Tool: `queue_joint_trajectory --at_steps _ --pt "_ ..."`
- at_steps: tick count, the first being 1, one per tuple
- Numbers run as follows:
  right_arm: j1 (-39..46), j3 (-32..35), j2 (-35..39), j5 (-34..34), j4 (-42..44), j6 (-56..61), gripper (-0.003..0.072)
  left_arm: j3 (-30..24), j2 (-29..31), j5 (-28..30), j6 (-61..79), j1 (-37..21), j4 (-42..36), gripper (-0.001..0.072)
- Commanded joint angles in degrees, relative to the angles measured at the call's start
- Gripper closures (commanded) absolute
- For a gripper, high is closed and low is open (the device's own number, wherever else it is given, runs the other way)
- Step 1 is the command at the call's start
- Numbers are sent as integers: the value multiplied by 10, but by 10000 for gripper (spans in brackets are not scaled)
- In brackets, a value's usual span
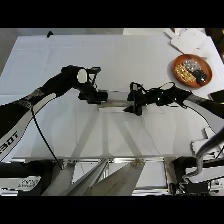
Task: Fold the box and place the chain.
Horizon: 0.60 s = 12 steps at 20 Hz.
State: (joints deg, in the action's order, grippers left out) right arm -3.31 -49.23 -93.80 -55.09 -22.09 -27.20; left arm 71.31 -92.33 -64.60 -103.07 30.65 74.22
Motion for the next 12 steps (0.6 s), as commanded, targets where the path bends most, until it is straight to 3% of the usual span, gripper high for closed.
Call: queue_joint_trajectory --at_steps 1,4,5,6,7,8,10,12 --pt "0 0 0 0 -2 -1 275 1 -1 14 2 3 -2 696" --pt "0 0 0 0 -2 -1 275 1 -4 13 -4 3 -2 688" --pt "0 0 0 0 -2 -1 275 1 -4 14 -4 5 -2 590" --pt "0 0 0 0 -2 -1 275 1 -4 14 -4 7 -5 407" --pt "0 0 0 0 -2 -1 275 1 -4 14 -4 9 -5 366" --pt "0 0 0 0 -2 -1 275 1 -4 14 -5 12 -4 377" --pt "0 0 0 0 -2 -1 275 1 -5 17 -20 16 3 493" --pt "0 0 0 0 -2 -1 275 1 -8 23 -33 19 7 505"
